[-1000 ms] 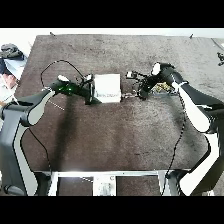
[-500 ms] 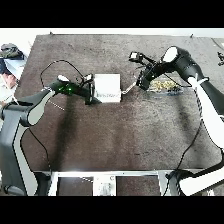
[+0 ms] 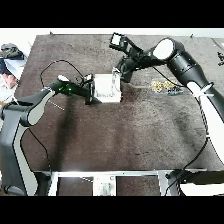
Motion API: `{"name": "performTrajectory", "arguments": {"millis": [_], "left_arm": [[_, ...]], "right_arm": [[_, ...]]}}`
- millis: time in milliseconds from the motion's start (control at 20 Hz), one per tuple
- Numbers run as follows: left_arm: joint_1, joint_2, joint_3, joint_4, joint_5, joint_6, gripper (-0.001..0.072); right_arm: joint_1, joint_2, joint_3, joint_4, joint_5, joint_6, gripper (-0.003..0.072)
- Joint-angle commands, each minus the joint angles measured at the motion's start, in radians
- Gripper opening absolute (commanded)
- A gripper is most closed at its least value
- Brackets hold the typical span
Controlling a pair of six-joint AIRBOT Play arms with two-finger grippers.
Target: Fold the box and place the chain.
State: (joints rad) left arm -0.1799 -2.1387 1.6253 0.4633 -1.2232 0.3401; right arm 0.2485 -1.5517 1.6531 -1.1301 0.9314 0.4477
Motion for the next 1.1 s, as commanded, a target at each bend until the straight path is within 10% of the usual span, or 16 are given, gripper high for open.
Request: {"name": "performTrajectory", "arguments": {"millis": [0, 1050], "left_arm": [[0.001, 0.0, 0.0, 0.0, 0.0, 0.0, 0.0529], [0.001, 0.0, 0.0, 0.0, 0.0, 0.0, 0.0529]], "right_arm": [[0.071, -0.013, 0.0, -0.031, -0.1, 0.001, -0.0015], [0.078, -0.036, 0.325, -0.104, -0.002, 0.157, -0.0015]]}}
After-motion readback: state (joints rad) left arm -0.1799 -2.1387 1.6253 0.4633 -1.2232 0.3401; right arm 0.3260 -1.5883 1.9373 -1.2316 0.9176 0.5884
